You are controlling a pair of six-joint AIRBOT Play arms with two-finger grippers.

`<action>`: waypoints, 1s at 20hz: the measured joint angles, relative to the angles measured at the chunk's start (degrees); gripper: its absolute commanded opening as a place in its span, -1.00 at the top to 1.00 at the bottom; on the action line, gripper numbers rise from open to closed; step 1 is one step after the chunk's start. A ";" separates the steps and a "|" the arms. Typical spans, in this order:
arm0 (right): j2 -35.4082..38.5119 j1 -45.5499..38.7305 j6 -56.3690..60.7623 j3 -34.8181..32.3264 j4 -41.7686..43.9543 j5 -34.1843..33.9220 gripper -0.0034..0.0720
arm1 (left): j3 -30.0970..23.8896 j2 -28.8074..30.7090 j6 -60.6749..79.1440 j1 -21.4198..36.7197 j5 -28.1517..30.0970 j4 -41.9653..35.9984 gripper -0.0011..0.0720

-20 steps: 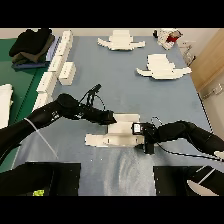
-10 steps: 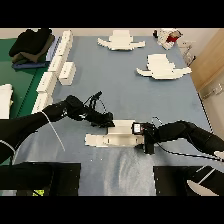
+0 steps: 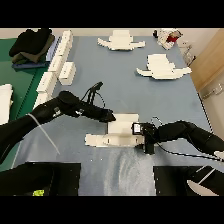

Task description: Fold the box.

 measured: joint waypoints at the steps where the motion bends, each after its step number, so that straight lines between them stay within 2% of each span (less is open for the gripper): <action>1: 0.00 0.00 0.00 0.02 0.00 -0.02 -0.41 | 0.04 2.71 1.14 -0.20 -0.72 0.79 0.94; 6: 0.00 0.00 0.00 0.00 -0.02 0.00 -0.41 | -0.92 15.34 3.65 -4.04 -5.40 10.54 0.94; 10: 0.00 0.00 0.00 0.02 -0.02 0.00 -0.41 | -4.39 24.26 4.02 -9.33 -7.08 20.92 0.93; 11: 0.00 0.00 0.00 0.02 -0.02 0.00 -0.41 | -5.88 26.18 5.14 -10.03 -7.21 22.71 0.81; 12: 0.00 0.00 0.00 0.02 -0.02 0.00 -0.41 | -7.52 27.71 7.21 -10.29 -7.32 23.93 -0.23; 13: 0.00 0.00 0.00 0.00 -0.02 0.00 -0.41 | -9.20 28.70 9.84 -10.27 -7.58 24.35 -0.95; 16: 0.00 0.00 0.02 0.02 -0.02 0.00 -0.41 | -14.56 29.66 19.76 -8.35 -6.60 24.13 -0.95; 20: 0.00 0.00 0.02 0.00 -0.02 0.00 -0.41 | -19.39 27.23 33.97 -6.67 -1.20 20.59 -0.95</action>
